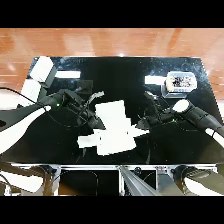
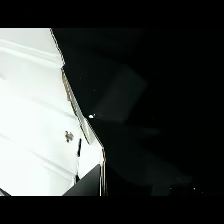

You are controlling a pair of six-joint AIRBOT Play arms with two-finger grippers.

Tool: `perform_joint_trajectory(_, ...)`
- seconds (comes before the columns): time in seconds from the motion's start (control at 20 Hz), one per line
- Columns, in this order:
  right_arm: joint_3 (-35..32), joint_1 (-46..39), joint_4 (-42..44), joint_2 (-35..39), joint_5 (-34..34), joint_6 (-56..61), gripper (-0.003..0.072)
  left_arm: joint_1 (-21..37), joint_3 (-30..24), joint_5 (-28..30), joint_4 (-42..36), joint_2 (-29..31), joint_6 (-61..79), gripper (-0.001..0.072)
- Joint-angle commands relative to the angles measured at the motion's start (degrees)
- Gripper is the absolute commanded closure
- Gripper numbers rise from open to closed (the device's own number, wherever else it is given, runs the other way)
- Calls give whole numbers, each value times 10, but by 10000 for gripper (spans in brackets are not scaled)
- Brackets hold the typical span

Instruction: Fold the box and place the chain.

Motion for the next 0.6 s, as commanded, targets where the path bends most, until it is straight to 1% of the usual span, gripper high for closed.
perform_joint_trajectory(0.0, 0, 0, 0, 0, -1, -2, 652, -3, 5, 2, 25, -2, -3, 476)
perform_joint_trajectory(0.05, 0, 0, 0, 0, -2, -2, 653, -3, 5, 3, 29, -2, -3, 495)
perform_joint_trajectory(0.1, 0, 0, 0, 0, -3, -2, 652, -3, 5, 3, 31, -2, -3, 574)
perform_joint_trajectory(0.15, 0, 0, 0, 0, -3, -2, 653, -3, 5, 4, 33, -2, -2, 605)
perform_joint_trajectory(0.2, 0, 0, 0, 0, -3, -2, 652, -3, 5, 4, 33, -2, 0, 659)
perform_joint_trajectory(0.25, 0, 0, 0, 0, -4, -2, 652, -3, 6, 4, 33, -2, 7, 683)
perform_joint_trajectory(0.3, 0, 0, 0, 0, -7, -2, 650, -3, 6, 4, 33, -2, 17, 684)
perform_joint_trajectory(0.35, 0, 0, 3, 0, -7, -1, 565, -4, 8, 4, 33, -2, 26, 684)
perform_joint_trajectory(0.4, 2, 0, 10, 0, -2, 1, 125, -5, 12, 4, 33, -2, 33, 684)
perform_joint_trajectory(0.45, 9, -1, 4, 1, 3, 1, -16, -9, 20, 3, 34, -2, 38, 685)
perform_joint_trajectory(0.55, 44, -19, -45, 8, 28, 12, -18, -18, 47, 4, 58, 0, 45, 685)
